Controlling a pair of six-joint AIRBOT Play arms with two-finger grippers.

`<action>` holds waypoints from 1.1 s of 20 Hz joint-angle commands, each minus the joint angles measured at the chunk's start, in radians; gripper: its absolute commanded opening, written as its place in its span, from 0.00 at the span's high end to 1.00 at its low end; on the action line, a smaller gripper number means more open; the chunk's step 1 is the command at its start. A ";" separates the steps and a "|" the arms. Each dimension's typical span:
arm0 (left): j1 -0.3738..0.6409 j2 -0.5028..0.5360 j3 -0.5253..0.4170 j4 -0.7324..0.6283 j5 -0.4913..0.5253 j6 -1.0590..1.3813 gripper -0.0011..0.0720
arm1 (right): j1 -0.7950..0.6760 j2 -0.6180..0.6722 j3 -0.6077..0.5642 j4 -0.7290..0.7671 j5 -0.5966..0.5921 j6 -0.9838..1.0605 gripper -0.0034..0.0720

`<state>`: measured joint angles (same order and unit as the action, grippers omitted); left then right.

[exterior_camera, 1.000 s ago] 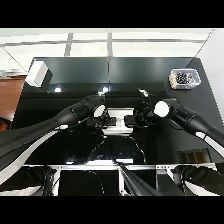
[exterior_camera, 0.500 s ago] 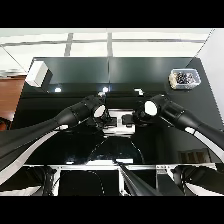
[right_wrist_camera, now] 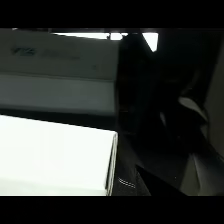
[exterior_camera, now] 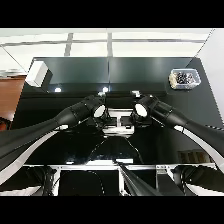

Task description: Fold the box and place the chain.

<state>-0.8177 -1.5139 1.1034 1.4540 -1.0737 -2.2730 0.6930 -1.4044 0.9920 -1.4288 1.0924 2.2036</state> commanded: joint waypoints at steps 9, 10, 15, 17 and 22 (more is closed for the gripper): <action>0.000 0.000 0.000 0.000 0.000 0.002 0.94 | 0.019 -0.028 0.024 -0.039 0.014 0.119 0.38; 0.000 0.000 0.000 0.000 0.000 0.002 0.94 | 0.019 -0.029 0.023 -0.039 0.023 0.119 0.45; 0.000 0.000 0.000 0.000 0.000 0.002 0.94 | 0.019 -0.029 0.023 -0.038 0.026 0.119 0.94; 0.000 0.000 0.000 0.000 0.000 0.002 0.94 | 0.019 -0.029 0.023 -0.037 0.029 0.118 0.94; 0.000 0.000 0.000 0.000 0.000 0.002 0.94 | 0.019 -0.029 0.023 -0.017 0.031 0.119 0.64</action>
